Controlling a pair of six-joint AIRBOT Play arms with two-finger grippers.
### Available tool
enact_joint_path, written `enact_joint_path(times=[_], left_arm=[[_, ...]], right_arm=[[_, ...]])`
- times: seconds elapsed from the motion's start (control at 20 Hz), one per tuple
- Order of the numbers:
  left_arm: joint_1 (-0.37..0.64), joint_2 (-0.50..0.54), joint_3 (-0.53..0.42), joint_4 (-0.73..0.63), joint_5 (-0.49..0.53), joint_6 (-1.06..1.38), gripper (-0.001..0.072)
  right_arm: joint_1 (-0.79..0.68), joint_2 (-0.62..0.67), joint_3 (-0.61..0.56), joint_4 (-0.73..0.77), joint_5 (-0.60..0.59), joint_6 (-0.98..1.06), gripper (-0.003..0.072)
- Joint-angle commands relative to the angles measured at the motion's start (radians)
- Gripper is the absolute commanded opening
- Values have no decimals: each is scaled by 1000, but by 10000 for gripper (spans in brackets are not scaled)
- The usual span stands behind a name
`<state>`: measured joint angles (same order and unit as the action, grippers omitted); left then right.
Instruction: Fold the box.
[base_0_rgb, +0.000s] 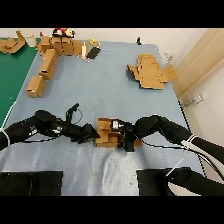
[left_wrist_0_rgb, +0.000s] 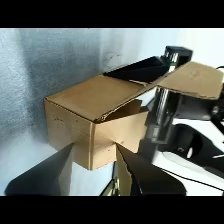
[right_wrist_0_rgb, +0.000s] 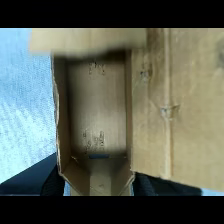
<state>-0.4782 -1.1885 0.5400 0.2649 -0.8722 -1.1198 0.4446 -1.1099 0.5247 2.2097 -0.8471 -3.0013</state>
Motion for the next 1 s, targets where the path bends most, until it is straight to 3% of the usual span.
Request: enact_joint_path(times=[0.0, 0.25, 0.4, 0.95], left_arm=[[-101, 0, 77, 225, 89, -214, 426], [-208, 0, 188, 586, 106, -591, 427], [-252, -1, 235, 699, 113, -713, 426], [-349, -34, 257, 772, 114, -846, 426]], right_arm=[[0, 0, 0, 0, 0, 0, 495], [0, 0, 0, 0, 0, 0, 496], [0, 0, 0, 0, 0, 0, 495], [0, 0, 0, 0, 0, 0, 495]])
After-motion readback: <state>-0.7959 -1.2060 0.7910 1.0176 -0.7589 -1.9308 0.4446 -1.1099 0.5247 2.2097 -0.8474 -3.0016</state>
